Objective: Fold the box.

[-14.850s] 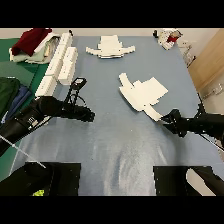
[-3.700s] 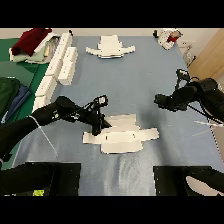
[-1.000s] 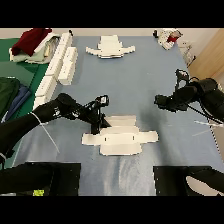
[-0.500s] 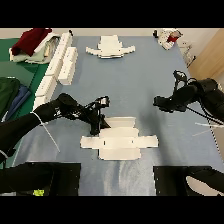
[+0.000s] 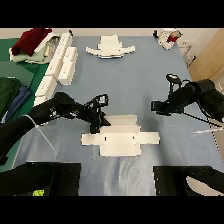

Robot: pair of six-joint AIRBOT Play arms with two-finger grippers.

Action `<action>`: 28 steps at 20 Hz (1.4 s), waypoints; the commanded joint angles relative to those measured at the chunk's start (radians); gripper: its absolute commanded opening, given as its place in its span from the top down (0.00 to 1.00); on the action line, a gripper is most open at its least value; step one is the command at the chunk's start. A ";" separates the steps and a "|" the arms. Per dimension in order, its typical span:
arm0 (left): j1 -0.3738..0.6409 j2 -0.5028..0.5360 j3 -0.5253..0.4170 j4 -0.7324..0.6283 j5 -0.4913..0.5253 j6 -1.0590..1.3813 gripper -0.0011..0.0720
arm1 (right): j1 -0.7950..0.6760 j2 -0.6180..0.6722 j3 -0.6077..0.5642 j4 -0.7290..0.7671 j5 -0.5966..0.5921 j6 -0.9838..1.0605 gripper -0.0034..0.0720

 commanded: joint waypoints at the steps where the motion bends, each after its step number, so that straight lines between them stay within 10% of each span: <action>1: -0.027 0.074 -0.028 -0.001 0.076 0.015 0.97 | 0.002 0.000 0.000 -0.018 0.002 -0.003 0.95; 9: -0.158 0.098 -0.137 -0.027 0.307 0.067 0.97 | 0.002 0.000 0.000 -0.019 0.030 0.013 0.95; 28: -0.156 0.094 -0.158 -0.045 0.200 0.059 0.97 | 0.003 0.010 0.001 0.003 -0.057 0.011 0.95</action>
